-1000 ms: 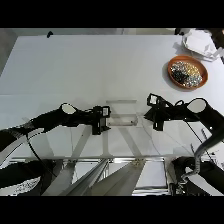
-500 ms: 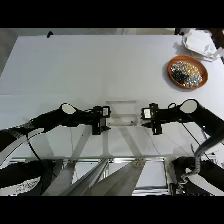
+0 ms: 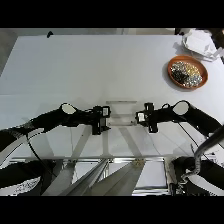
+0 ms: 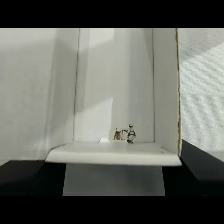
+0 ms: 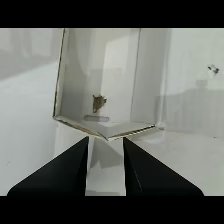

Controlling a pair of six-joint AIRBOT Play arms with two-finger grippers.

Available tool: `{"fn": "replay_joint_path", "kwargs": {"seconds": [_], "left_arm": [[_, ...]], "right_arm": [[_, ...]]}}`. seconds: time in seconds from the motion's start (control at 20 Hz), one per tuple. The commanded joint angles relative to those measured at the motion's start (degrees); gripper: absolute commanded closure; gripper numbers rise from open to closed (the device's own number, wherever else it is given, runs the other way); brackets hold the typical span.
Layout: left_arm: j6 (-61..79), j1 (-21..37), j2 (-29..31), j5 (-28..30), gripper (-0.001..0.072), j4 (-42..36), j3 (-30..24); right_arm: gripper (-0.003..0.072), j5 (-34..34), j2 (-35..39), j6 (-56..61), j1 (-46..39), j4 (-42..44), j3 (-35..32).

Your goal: Fold the box and place the chain.

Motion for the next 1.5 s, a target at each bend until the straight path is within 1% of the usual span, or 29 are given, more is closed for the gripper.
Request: {"fn": "replay_joint_path", "kwargs": {"seconds": [0.0, 0.2, 0.3, 0.35, 0.5, 0.65, 0.8, 0.85, 0.9, 0.95, 1.0, 1.1, 1.2, 1.25, 1.3, 1.35, 1.45], "left_arm": [[0.0, 0.0, 0.0, 0.0, 0.0438, 0.0, 0.0], [0.0, 0.0, 0.0, 0.0, 0.0438, 0.0, 0.0], [0.0, 0.0, 0.0, 0.0, 0.0438, 0.0, 0.0], [0.0, 0.0, 0.0, 0.0, 0.0438, 0.0, 0.0], [0.0, 0.0, 0.0, 0.0, 0.0438, 0.0, 0.0], [0.0, 0.0, 0.0, 0.0, 0.0438, 0.0, 0.0], [0.0, 0.0, 0.0, 0.0, 0.0438, 0.0, 0.0], [0.0, 0.0, 0.0, 0.0, 0.0438, 0.0, 0.0], [0.0, 0.0, 0.0, 0.0, 0.0438, 0.0, 0.0], [0.0, 0.0, 0.0, 0.0, 0.0438, 0.0, 0.0], [0.0, 0.0, 0.0, 0.0, 0.0438, 0.0, 0.0], [0.0, 0.0, 0.0, 0.0, 0.0438, 0.0, 0.0], [0.0, 0.0, 0.0, 0.0, 0.0438, 0.0, 0.0], [0.0, 0.0, 0.0, 0.0, 0.0438, 0.0, 0.0], [0.0, 0.0, 0.0, 0.0, 0.0438, 0.0, 0.0], [0.0, 0.0, 0.0, 0.0, 0.0438, 0.0, 0.0], [0.0, 0.0, 0.0, 0.0, 0.0438, 0.0, 0.0]], "right_arm": [[0.0473, -0.8, -0.1, -0.5, 1.2, 3.8, 0.0], [0.0474, -1.4, -1.1, -0.4, 2.7, 3.2, 0.0], [0.0579, -1.3, -1.9, -0.4, 2.7, 3.6, 0.0], [0.0596, -1.3, -1.9, -0.4, 2.7, 4.1, 0.0], [0.0613, -1.7, -2.0, -0.7, 2.7, 6.7, 0.0], [0.0611, -1.4, -2.6, -0.9, 2.7, 9.6, 0.0], [0.0609, -1.2, -3.8, -0.9, 2.7, 10.0, 0.0], [0.0599, -1.4, -3.8, -0.9, 2.7, 10.1, 0.0], [0.0525, -1.3, -3.8, -0.8, 2.7, 10.1, 0.0], [0.0384, -1.3, -3.8, -0.8, 2.7, 10.9, 0.0], [0.0279, -1.4, -3.8, -0.8, 2.7, 12.3, 0.0], [0.0271, -1.4, -3.8, -0.9, 2.7, 14.4, 0.0], [0.028, -1.4, -3.8, -0.8, 2.7, 14.2, 0.0], [0.0334, -1.4, -3.7, -0.8, 2.7, 13.8, 0.0], [0.0543, -1.3, -3.4, -0.5, 2.7, 13.1, 0.0], [0.0669, -1.1, -2.7, 0.2, 2.6, 11.5, 0.0], [0.0674, -1.2, -0.1, 8.3, 1.9, 7.5, 0.0]]}}
